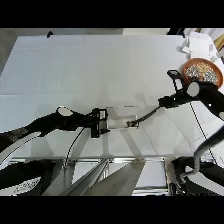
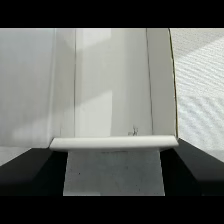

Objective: Fold the box and place the chain.

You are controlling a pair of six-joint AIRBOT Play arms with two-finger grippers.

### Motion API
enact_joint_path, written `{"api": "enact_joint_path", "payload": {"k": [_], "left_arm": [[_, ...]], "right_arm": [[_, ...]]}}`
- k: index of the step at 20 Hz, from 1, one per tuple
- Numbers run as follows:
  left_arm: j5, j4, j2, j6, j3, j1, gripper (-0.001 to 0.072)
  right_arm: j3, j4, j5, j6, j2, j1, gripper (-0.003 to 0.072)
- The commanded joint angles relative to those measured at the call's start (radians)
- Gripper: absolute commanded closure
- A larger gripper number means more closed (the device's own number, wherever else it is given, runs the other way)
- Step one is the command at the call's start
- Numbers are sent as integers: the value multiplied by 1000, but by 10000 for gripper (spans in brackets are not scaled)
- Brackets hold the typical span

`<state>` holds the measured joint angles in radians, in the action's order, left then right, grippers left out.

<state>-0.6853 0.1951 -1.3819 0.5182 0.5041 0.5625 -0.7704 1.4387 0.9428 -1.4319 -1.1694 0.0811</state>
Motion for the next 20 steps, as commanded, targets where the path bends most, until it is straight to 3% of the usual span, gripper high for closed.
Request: {"api": "enact_joint_path", "payload": {"k": [1,8,11,16,20], "left_arm": [[0,0,0,0,0,0,440],[0,0,0,0,0,0,440],[0,0,0,0,0,0,440],[0,0,0,0,0,0,440],[0,0,0,0,0,0,440]], "right_arm": [[-1,-35,63,28,165,1,673],[-1,-339,223,238,556,1,673],[-1,-474,255,266,668,1,673],[-2,-798,294,375,710,1,673],[-2,-925,296,426,697,1,673]]}}
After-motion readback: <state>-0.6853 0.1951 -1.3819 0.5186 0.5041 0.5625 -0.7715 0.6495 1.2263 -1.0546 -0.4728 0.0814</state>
